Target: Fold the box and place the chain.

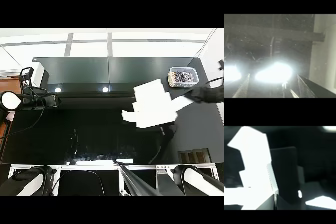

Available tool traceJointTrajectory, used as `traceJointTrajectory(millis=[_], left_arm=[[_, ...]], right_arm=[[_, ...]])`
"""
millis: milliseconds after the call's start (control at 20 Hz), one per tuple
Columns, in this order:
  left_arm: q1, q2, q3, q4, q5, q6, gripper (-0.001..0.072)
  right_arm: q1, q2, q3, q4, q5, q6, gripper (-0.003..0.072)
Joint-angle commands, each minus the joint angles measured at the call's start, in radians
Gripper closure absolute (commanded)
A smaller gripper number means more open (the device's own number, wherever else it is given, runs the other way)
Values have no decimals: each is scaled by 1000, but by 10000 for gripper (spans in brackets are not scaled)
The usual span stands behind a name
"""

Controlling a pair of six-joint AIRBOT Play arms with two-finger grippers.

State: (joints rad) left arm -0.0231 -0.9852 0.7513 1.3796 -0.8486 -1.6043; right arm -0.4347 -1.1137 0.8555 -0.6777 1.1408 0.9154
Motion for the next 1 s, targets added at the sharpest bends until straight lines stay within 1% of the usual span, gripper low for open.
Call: traceJointTrajectory(millis=[0,50,150,200,250,300,350,400,450,500,550,600,800,950], left_arm=[[-1,-1,0,-48,14,7,-1],[-4,-3,0,-54,27,7,-1],[-19,-11,0,-58,36,12,-1],[-28,-19,0,-70,36,40,-1],[-36,-31,1,-116,35,85,-1],[-37,-49,1,-196,35,142,-1],[-29,-77,6,-307,22,222,-1],[-14,-118,18,-432,-18,306,-1],[6,-171,34,-571,-89,408,-1],[29,-235,49,-726,-183,526,-1],[34,-285,55,-825,-234,599,-1],[26,-324,57,-865,-248,640,-1],[-53,-429,57,-872,-264,767,-1],[-99,-481,68,-885,-263,847,-1]], right_arm=[[199,175,-267,316,-232,-88,676],[276,206,-331,369,-309,-107,676],[436,230,-422,422,-472,-116,676],[522,231,-452,444,-558,-116,676],[602,231,-468,457,-635,-116,676],[676,231,-475,460,-703,-116,676],[745,231,-475,457,-763,-116,676],[802,231,-475,457,-811,-116,676],[841,231,-475,458,-840,-115,676],[869,231,-475,464,-858,-95,675],[884,231,-475,464,-865,-72,675],[893,231,-475,464,-865,-64,676],[898,231,-475,467,-856,-53,675],[899,231,-475,468,-822,-31,675]])
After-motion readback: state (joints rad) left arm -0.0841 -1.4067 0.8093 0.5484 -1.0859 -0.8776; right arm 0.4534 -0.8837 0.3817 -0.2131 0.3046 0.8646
